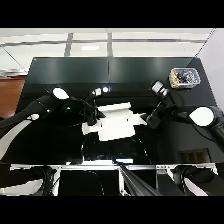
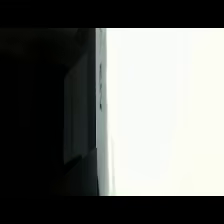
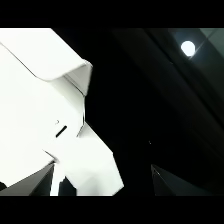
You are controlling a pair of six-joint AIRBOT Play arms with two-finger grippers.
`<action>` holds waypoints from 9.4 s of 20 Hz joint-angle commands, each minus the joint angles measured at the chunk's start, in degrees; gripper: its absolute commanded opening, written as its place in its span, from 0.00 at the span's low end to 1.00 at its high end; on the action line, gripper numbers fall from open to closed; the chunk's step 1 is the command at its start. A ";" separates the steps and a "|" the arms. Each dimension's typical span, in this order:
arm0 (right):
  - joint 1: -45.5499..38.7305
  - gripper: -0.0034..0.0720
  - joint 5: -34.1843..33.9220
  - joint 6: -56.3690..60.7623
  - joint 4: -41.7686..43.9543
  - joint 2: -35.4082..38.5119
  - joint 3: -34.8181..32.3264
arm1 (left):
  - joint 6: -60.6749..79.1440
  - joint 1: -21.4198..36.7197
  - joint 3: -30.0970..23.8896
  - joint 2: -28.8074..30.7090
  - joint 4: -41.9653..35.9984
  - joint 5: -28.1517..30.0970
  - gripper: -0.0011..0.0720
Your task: Fold the box and place the chain.
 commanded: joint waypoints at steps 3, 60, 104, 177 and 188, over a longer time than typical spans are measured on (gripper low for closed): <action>3.65 0.99 -0.57 -21.09 -1.25 -0.98 -3.96 | 7.85 -1.27 -0.87 -2.25 0.57 4.57 0.05; 1.46 0.99 -0.09 -50.34 27.76 -29.03 1.29 | 7.82 -1.27 -0.85 -2.27 0.90 6.01 0.05; 3.23 0.67 -2.32 -46.36 23.61 -29.53 1.57 | -36.50 -2.67 -7.93 10.38 -5.22 -10.08 0.05; 3.23 0.27 -2.36 -46.36 23.63 -29.53 1.57 | 10.73 0.59 -8.72 7.65 1.27 1.38 0.39; 3.23 0.27 -2.36 -46.36 23.63 -29.53 1.57 | 10.73 -1.79 -8.70 4.96 -4.68 2.19 0.45</action>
